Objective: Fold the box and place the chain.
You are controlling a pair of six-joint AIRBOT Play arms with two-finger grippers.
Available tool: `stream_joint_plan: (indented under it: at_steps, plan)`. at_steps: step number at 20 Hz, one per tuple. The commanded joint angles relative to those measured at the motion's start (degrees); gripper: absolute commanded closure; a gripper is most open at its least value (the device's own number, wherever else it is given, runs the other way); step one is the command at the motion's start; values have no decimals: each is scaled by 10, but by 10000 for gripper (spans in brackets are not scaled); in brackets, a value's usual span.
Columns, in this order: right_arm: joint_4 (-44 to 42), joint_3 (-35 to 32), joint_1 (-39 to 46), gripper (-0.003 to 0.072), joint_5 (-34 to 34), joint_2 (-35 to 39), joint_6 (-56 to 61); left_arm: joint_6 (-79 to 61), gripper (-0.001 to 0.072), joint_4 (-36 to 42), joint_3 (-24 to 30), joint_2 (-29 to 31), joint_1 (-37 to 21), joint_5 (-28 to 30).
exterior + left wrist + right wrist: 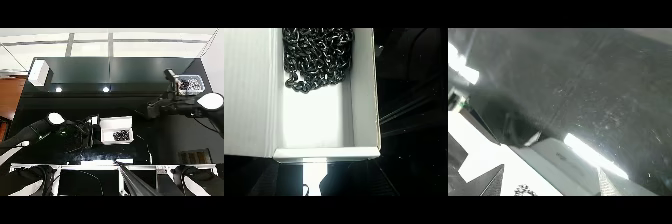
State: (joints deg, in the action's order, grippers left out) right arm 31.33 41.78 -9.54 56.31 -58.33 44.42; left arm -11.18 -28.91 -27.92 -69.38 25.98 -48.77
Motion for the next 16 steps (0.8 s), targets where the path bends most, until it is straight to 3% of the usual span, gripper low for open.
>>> stream_joint_plan:
  at_steps: [1,8,11,16]
  plan:
    - [-4,37,-30,-21,63,-86,-98,1,379,-2,0,0,0,3]
    - [16,38,-44,-22,158,-104,-288,1,379,-2,0,0,1,3]
    - [85,38,-70,-22,168,-91,-292,1,379,-2,0,0,1,3]
    - [106,30,-139,-23,61,-92,-299,1,379,-2,0,0,2,3]
